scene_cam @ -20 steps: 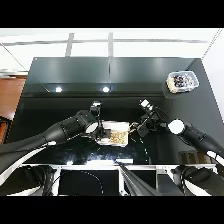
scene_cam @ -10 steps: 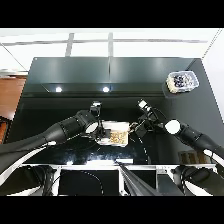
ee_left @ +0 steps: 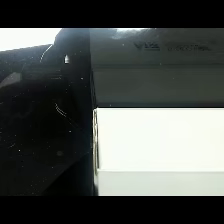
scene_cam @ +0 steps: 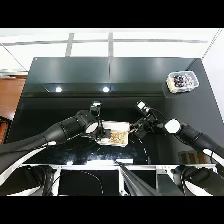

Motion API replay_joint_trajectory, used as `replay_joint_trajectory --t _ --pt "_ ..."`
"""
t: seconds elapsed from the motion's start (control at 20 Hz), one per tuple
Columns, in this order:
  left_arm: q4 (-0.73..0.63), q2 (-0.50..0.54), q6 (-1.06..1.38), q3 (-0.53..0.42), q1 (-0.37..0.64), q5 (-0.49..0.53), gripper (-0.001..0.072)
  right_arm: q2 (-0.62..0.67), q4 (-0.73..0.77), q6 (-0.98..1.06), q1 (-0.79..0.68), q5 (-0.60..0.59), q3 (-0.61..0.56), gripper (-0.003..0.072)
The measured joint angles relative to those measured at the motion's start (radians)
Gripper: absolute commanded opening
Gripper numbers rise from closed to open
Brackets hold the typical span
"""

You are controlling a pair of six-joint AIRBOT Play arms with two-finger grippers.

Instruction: Fold the box and place the chain.

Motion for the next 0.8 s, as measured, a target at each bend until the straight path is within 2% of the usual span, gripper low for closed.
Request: replay_joint_trajectory --t 0.45,0.8 --pt "0.000 0.000 0.000 0.000 0.000 0.000 0.0035 0.029 -0.019 0.000 0.000 0.047 0.002 0.0049" --pt "0.000 0.000 0.000 0.000 0.000 0.000 0.0035 0.159 -0.020 0.000 -0.002 0.068 0.018 0.0050"
